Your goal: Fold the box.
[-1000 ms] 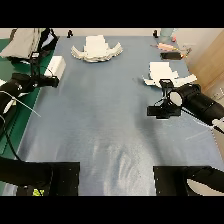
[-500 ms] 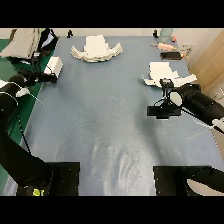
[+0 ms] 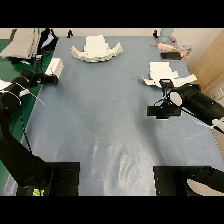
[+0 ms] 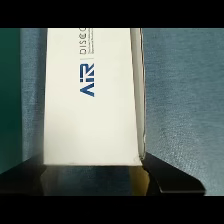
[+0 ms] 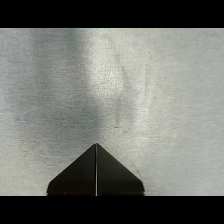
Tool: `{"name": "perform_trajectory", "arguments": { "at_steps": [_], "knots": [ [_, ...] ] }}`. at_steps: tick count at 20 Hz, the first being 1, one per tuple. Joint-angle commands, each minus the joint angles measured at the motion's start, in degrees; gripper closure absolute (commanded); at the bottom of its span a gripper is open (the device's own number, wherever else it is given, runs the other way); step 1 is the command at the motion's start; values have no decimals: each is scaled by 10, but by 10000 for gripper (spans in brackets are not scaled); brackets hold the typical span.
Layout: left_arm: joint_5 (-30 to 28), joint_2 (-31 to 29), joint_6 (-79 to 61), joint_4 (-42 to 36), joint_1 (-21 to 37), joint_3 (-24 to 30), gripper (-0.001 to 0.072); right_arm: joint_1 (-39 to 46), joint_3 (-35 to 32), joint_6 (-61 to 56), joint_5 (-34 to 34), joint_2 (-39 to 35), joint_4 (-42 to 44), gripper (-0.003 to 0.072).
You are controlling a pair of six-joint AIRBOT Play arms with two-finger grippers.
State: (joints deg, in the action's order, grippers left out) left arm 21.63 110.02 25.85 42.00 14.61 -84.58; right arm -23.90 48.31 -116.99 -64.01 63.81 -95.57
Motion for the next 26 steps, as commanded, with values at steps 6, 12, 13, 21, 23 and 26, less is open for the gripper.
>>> {"name": "perform_trajectory", "arguments": {
  "at_steps": [6,12,13,21,23,26],
  "knots": [
    [-1,-1,10,2,1,-1,8,0,0,0,0,0,0,683],
    [88,-42,11,26,16,-3,8,0,0,0,0,0,0,683],
    [130,-57,20,38,23,-3,8,0,0,0,0,0,0,683],
    [396,-177,192,221,56,-3,10,0,0,0,0,0,0,682],
    [462,-203,214,219,54,-3,247,0,0,0,0,0,0,682],
    [552,-242,237,203,40,-3,694,0,0,0,0,0,0,682]
  ]
}}
